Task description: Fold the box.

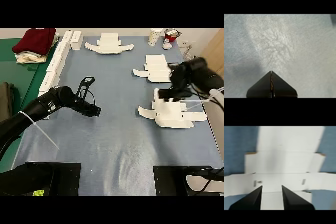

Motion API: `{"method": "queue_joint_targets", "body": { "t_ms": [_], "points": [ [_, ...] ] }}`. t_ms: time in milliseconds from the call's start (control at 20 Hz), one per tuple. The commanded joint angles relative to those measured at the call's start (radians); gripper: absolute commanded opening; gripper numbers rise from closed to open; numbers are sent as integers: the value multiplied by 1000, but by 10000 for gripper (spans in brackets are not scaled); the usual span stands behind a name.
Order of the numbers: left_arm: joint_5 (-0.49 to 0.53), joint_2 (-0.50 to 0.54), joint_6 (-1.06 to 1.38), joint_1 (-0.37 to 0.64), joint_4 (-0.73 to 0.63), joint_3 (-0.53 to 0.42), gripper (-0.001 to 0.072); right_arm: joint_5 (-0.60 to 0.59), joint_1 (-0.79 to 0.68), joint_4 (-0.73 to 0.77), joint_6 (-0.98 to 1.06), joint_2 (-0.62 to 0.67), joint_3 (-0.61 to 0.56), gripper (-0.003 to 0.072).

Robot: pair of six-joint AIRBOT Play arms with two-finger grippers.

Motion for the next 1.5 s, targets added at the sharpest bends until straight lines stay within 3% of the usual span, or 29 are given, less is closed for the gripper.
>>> {"method": "queue_joint_targets", "body": {
  "t_ms": [0,100,150,200,250,400,500,800,900,950,1100,1150,1200,1300,1450],
  "points": [
    [6,1,-1,0,-11,0,19,-89,-257,-164,-29,-2,81,372],
    [7,1,-1,0,-29,0,20,-50,-458,-39,-176,-24,84,373],
    [6,1,-1,0,-45,0,135,-46,-547,36,-279,-47,84,373],
    [3,1,-1,0,-66,0,418,-50,-628,118,-389,-75,84,373],
    [-2,1,0,0,-89,0,489,-61,-706,211,-491,-108,84,373],
    [-5,1,-1,0,-147,0,491,-72,-875,408,-664,-185,85,373],
    [-4,1,-1,0,-164,0,492,-139,-939,486,-766,-247,101,372],
    [-2,1,-1,0,-195,0,492,-237,-964,687,-903,-375,107,360],
    [-2,1,0,0,-203,0,492,-245,-949,719,-919,-386,107,273],
    [-2,1,0,0,-204,0,492,-247,-938,729,-923,-386,107,267],
    [-4,1,0,0,-204,0,492,-299,-888,793,-937,-385,136,6],
    [-8,1,0,0,-204,0,491,-317,-867,816,-936,-385,154,5],
    [-13,1,0,0,-205,0,439,-328,-841,850,-924,-384,171,5],
    [-16,1,3,0,-206,0,20,-323,-779,921,-855,-375,182,5],
    [-32,1,2,1,-208,0,16,-278,-651,984,-793,-331,142,3]
  ]
}}
